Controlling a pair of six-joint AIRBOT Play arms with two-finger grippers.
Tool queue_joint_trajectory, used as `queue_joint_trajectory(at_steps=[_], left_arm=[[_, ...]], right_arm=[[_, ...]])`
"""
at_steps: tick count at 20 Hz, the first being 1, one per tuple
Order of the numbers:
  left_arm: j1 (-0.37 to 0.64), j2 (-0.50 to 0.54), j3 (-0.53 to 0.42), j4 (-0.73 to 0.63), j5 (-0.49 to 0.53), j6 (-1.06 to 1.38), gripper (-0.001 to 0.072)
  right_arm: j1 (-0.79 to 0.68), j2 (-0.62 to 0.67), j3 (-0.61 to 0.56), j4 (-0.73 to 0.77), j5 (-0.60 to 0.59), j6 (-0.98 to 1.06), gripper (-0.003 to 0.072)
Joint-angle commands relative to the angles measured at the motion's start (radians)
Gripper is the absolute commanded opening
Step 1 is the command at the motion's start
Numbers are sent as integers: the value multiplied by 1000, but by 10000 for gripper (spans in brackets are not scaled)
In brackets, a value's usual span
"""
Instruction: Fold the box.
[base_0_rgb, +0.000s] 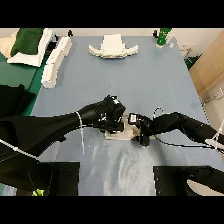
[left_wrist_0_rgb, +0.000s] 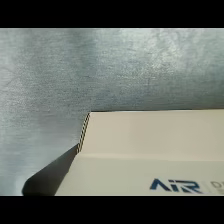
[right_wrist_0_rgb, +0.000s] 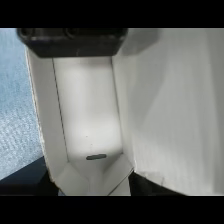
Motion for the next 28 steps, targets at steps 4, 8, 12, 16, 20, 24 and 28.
queue_joint_trajectory(at_steps=[4, 8, 12, 16, 20, 24, 28], left_arm=[[0, -8, 5, 2, -4, -36, 33], [0, -7, 5, 1, -7, -44, 16], [0, -6, 8, 0, -15, -40, 436], [0, -6, 8, 1, -15, -40, 488], [0, -7, 7, 4, -11, -64, 486], [-1, -11, 6, 6, -10, -80, 271], [-12, -11, 6, 15, 11, -89, 16]], right_arm=[[0, 0, 0, 0, 0, 0, 518], [0, 0, 0, 0, 0, 0, 518], [0, 0, 0, 0, 0, 0, 518], [0, 0, 0, 0, 0, 0, 518], [0, 0, 0, 0, 0, 0, 518], [0, 0, 0, 0, 0, 0, 518], [0, 0, 0, 0, 0, 0, 518]])
